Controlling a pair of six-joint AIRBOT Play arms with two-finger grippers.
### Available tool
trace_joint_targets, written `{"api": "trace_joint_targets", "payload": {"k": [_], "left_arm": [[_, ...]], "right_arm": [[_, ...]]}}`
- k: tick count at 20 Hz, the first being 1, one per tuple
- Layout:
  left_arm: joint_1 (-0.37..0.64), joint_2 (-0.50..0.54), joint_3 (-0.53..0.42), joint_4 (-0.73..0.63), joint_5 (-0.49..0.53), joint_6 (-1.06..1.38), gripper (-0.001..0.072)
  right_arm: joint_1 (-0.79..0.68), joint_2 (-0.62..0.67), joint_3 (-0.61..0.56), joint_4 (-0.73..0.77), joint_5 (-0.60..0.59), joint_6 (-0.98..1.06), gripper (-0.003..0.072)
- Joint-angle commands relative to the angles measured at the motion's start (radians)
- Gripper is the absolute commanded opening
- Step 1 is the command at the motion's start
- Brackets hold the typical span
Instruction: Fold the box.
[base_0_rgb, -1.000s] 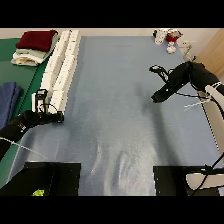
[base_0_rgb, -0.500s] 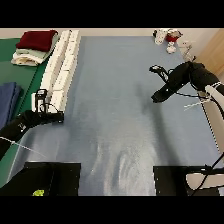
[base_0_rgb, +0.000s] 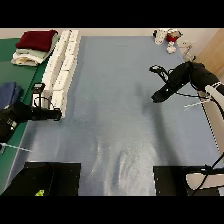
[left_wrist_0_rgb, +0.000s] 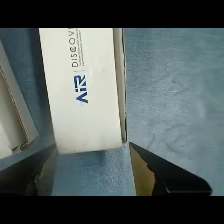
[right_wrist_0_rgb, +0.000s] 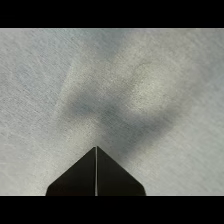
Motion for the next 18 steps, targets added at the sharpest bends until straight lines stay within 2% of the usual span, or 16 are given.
{"api": "trace_joint_targets", "payload": {"k": [1,4,6,7,8,10,15,18], "left_arm": [[0.000,0.086,0.103,0.016,-0.237,-0.006,0.0699],[-0.001,0.138,0.194,0.014,-0.374,-0.007,0.0698],[-0.001,0.148,0.235,-0.051,-0.409,-0.007,0.0669],[-0.002,0.146,0.242,-0.123,-0.404,-0.005,0.0410],[-0.002,0.137,0.246,-0.192,-0.400,0.006,0.0232],[-0.027,0.088,0.264,-0.280,-0.402,0.024,0.0031],[-0.236,-0.132,0.378,-0.294,-0.402,0.024,0.0015],[-0.333,-0.238,0.422,-0.299,-0.356,0.023,0.0015]], "right_arm": [[0.000,-0.001,0.001,0.000,0.000,0.000,0.0003],[0.000,-0.001,0.001,0.000,0.000,0.000,0.0003],[0.000,-0.001,0.001,0.000,0.000,0.000,0.0003],[0.000,-0.001,0.001,0.000,0.000,0.000,0.0003],[0.000,-0.001,0.001,0.000,0.000,0.000,0.0003],[0.000,-0.001,0.001,0.000,0.000,0.000,0.0003],[0.000,-0.001,0.001,0.000,0.000,0.000,0.0003],[0.000,-0.001,0.001,0.000,0.000,0.000,0.0003]]}}
